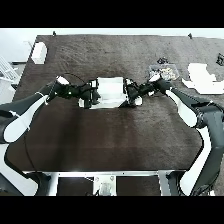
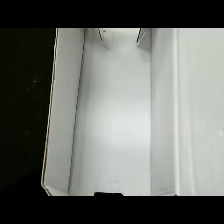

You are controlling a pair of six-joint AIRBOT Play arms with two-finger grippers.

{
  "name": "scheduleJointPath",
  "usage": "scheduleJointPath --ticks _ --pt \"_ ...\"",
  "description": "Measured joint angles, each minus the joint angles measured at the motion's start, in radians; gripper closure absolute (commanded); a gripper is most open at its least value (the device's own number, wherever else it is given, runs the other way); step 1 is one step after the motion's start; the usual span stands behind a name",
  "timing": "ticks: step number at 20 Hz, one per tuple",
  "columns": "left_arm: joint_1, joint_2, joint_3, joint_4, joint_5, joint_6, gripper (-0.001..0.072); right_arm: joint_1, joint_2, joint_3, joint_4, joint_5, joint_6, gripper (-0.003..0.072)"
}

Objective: Fold the box and place the chain.

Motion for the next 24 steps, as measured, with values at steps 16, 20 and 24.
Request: scheduleJointPath --ticks 16,20,24 --pt "-0.002 -0.016 0.0 -0.027 0.046 0.007 0.0122 0.0 0.0 0.0 0.001 -0.002 0.002 0.0175" --pt "0.0 -0.017 0.0 -0.027 0.069 0.008 0.0687 0.0 0.0 0.0 0.002 -0.002 0.0 0.0175" --pt "0.006 -0.011 0.0 -0.027 0.06 0.008 0.0689 0.0 0.0 0.0 0.002 -0.001 0.0 0.0175"
